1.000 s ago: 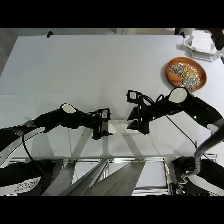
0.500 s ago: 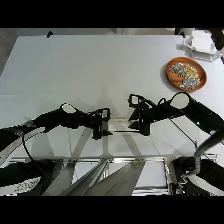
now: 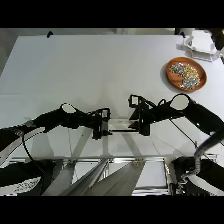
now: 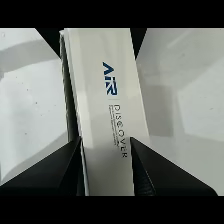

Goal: Fold the box and place the chain.

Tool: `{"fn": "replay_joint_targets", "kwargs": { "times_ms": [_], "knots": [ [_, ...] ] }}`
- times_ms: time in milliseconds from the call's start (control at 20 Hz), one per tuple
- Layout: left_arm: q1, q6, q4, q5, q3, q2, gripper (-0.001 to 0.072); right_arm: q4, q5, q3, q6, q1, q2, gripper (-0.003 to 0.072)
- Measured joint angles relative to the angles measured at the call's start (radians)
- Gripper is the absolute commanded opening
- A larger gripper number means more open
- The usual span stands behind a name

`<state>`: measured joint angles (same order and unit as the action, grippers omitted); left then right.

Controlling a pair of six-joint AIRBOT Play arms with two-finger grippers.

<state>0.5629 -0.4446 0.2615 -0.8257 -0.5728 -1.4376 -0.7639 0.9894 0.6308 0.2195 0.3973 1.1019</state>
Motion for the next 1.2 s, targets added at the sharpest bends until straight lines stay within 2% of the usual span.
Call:
{"fn": "replay_joint_targets", "kwargs": {
  "times_ms": [1050, 1150, 1200],
  "knots": [
    [0.000, -0.002, 0.001, -0.002, 0.000, 0.000, 0.0132, -0.023, -0.045, -0.072, 0.000, 0.050, -0.032, 0.0328],
    [0.000, -0.002, 0.001, -0.002, 0.000, 0.000, 0.0132, -0.023, -0.050, -0.075, 0.000, 0.051, -0.032, 0.0387],
    [0.000, -0.001, 0.001, -0.002, 0.000, 0.000, 0.0132, -0.023, -0.052, -0.076, 0.001, 0.051, -0.032, 0.0477]
  ]
}}
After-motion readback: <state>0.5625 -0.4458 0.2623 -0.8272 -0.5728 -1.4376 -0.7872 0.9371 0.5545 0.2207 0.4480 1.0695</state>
